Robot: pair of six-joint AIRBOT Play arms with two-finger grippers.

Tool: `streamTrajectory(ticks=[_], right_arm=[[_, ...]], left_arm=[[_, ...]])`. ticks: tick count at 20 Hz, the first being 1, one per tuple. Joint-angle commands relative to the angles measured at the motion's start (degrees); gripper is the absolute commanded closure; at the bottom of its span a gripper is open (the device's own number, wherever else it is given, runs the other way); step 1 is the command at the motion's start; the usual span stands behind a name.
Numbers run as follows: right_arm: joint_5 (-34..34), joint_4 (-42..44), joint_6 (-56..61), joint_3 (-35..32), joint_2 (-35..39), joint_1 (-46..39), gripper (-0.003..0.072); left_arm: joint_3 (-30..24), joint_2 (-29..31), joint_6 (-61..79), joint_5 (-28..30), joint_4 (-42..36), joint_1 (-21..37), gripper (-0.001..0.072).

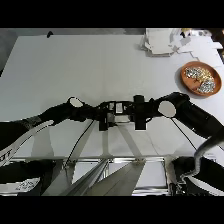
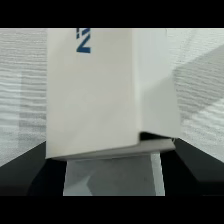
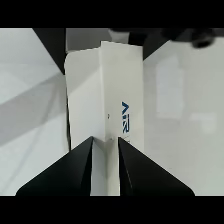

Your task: Fold the box and place the chain.

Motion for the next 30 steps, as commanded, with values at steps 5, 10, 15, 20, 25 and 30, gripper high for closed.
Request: streamTrajectory(ticks=[5,10,15,20,25,30], right_arm=[[-3.13,-2.51,2.84,-1.44,1.62,0.28,0.0578],[-6.38,-3.48,2.93,-2.97,1.57,0.28,0.0577],[-5.51,-3.06,3.08,-2.99,1.57,0.28,0.0576],[-4.37,-2.38,3.06,-4.28,1.57,0.28,0.0566],[-4.39,-1.14,3.06,-5.46,1.57,0.31,0.0565],[-2.86,0.72,3.04,-5.49,1.64,0.31,0.0501]], left_arm=[[-0.02,0.04,0.13,-0.24,0.02,0.0,0.0455],[-0.02,0.04,0.13,-0.26,0.04,0.0,0.0455],[-0.02,0.04,0.13,-0.26,0.04,-0.02,0.0455],[-0.02,0.04,0.13,-0.26,0.04,-0.02,0.0455],[-0.02,0.04,0.13,-0.26,0.04,0.0,0.0455],[-0.02,0.04,0.13,-0.26,0.04,-0.02,0.0455]])
